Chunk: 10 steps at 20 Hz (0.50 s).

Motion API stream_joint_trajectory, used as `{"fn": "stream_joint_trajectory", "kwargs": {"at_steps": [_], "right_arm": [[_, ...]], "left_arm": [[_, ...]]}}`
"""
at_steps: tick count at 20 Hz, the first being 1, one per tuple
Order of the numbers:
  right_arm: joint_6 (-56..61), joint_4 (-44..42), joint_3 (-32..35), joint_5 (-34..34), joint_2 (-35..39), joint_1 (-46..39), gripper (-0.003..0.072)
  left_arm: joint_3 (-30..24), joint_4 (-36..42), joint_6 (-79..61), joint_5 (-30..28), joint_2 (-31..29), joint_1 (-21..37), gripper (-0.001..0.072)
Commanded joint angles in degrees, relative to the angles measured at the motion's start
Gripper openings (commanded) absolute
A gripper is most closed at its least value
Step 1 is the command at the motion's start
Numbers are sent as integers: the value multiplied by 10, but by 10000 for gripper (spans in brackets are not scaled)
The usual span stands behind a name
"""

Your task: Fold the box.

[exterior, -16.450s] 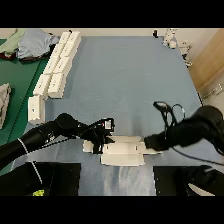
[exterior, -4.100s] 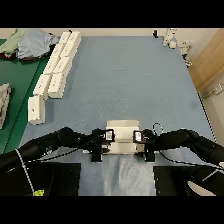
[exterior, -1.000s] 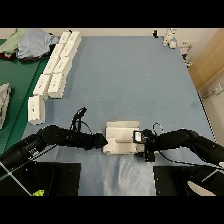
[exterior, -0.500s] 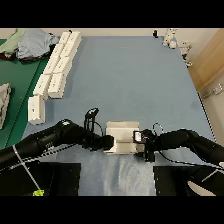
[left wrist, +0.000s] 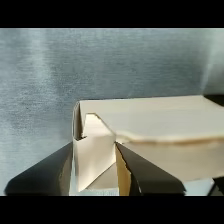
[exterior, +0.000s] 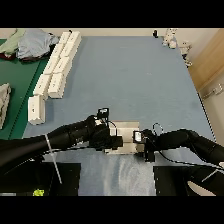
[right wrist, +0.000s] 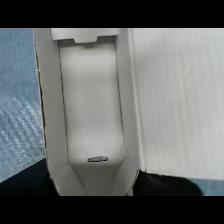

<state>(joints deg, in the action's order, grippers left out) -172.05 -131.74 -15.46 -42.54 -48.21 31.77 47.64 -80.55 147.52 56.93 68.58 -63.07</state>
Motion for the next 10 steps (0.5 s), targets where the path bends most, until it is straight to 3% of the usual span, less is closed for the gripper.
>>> {"fn": "stream_joint_trajectory", "kwargs": {"at_steps": [1,2,9,10], "right_arm": [[0,0,-1,0,0,0,531],[0,0,-1,0,0,0,531],[0,0,-1,0,0,0,531],[0,0,-1,0,0,0,531]], "left_arm": [[19,-18,56,20,40,-12,313],[19,-18,55,19,45,-12,233],[43,-24,55,17,86,-12,231],[43,-25,55,18,89,-12,91]]}}
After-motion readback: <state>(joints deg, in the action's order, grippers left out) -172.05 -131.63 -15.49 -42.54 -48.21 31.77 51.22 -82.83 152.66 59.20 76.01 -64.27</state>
